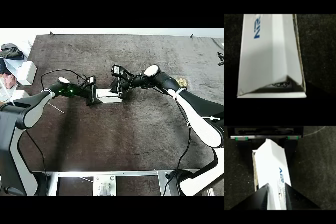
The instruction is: Fold the box and place the chain.
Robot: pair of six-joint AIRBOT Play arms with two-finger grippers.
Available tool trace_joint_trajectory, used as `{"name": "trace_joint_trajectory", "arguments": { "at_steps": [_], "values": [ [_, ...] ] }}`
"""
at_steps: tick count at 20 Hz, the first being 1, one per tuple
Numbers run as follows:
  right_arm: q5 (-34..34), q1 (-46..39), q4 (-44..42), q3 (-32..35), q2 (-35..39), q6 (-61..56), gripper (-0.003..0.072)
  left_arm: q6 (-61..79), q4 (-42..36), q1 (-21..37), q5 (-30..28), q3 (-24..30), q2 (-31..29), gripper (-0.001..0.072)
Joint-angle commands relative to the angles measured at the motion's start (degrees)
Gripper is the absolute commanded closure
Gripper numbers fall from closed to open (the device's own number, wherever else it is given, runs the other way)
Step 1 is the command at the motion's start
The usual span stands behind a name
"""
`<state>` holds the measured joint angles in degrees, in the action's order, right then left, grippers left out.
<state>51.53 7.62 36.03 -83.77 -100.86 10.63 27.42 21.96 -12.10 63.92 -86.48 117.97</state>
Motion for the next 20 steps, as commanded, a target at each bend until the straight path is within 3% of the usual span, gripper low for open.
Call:
{"name": "trace_joint_trajectory", "arguments": {
  "at_steps": [1, 3, 4, 5, 20],
  "values": [
    [-0.44, 0.04, 0.37, 0.04, 0.42, 0.31, 0.0408, 0.07, 0.07, -0.04, 0.15, 0.00, -0.04, 0.0474],
    [-0.35, 0.04, 2.14, 0.04, 0.42, 0.24, 0.0416, 0.07, 0.07, -0.04, 0.15, 0.00, -0.04, 0.0474],
    [-0.35, 0.04, 3.06, 0.04, 0.28, 0.11, 0.0503, 0.04, 0.07, -0.04, 0.13, 0.00, -0.04, 0.0474],
    [-0.35, 0.04, 3.52, 0.11, 0.11, 0.09, 0.0510, 0.07, 0.07, -0.04, 0.15, 0.00, -0.04, 0.0474],
    [3.78, 0.04, 3.65, 0.17, -1.33, -0.35, 0.0506, 0.07, 0.07, -0.04, 0.15, 0.00, -0.04, 0.0474]
  ]
}}
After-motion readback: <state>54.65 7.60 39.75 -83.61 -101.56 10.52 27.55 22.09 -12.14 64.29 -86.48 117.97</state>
